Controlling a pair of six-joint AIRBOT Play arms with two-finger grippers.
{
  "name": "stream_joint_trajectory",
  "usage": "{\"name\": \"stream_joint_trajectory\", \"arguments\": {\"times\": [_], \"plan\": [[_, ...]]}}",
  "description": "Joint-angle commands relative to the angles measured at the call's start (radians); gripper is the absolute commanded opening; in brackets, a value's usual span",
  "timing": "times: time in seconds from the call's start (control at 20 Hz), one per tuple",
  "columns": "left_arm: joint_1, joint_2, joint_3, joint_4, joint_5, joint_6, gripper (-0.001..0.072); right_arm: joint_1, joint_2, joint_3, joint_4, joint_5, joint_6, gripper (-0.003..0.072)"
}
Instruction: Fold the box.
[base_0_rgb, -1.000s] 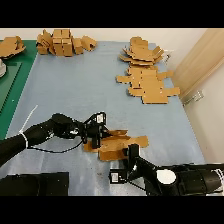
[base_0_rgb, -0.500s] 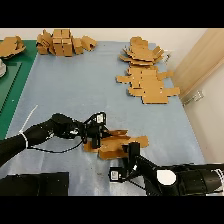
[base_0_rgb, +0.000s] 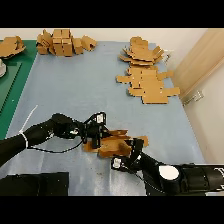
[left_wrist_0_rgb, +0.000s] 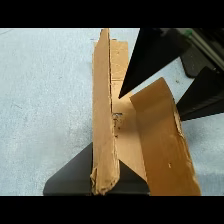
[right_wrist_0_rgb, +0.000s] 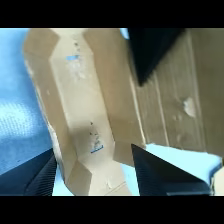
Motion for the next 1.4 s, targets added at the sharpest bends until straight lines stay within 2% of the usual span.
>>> {"name": "stream_joint_trajectory", "arguments": {"times": [0.0, 0.1, 0.3, 0.45, 0.6, 0.85, 1.05, 1.2, 1.35], "plan": [[0.000, 0.000, -0.001, 0.000, 0.000, 0.000, 0.0016, -0.039, 0.024, -0.002, 0.027, 0.002, 0.026, 0.0713], [0.000, 0.000, -0.001, 0.000, 0.001, 0.000, 0.0016, -0.069, 0.038, -0.007, 0.031, 0.029, 0.025, 0.0713], [0.000, 0.000, -0.001, 0.000, 0.000, 0.000, 0.0016, -0.159, 0.139, -0.079, 0.045, 0.174, 0.005, 0.0714], [0.000, 0.000, -0.001, 0.000, 0.000, 0.000, 0.0016, -0.246, 0.202, -0.106, 0.153, 0.232, -0.148, 0.0714], [0.000, 0.000, -0.001, 0.000, 0.000, 0.000, 0.0016, -0.368, 0.207, -0.106, 0.266, 0.300, -0.322, 0.0714], [0.000, 0.000, -0.001, 0.000, 0.000, 0.000, 0.0016, -0.586, 0.207, -0.105, 0.639, 0.404, -0.792, 0.0714], [0.000, 0.000, -0.001, 0.000, 0.000, 0.000, 0.0016, -0.723, 0.196, -0.098, 1.026, 0.396, -1.252, 0.0714], [0.000, 0.000, -0.001, 0.000, 0.000, 0.000, 0.0016, -0.816, 0.126, -0.057, 1.242, 0.334, -1.517, 0.0714], [0.000, 0.000, -0.001, 0.000, 0.000, 0.000, 0.0016, -0.915, 0.009, 0.030, 1.391, 0.193, -1.734, 0.0714]]}}
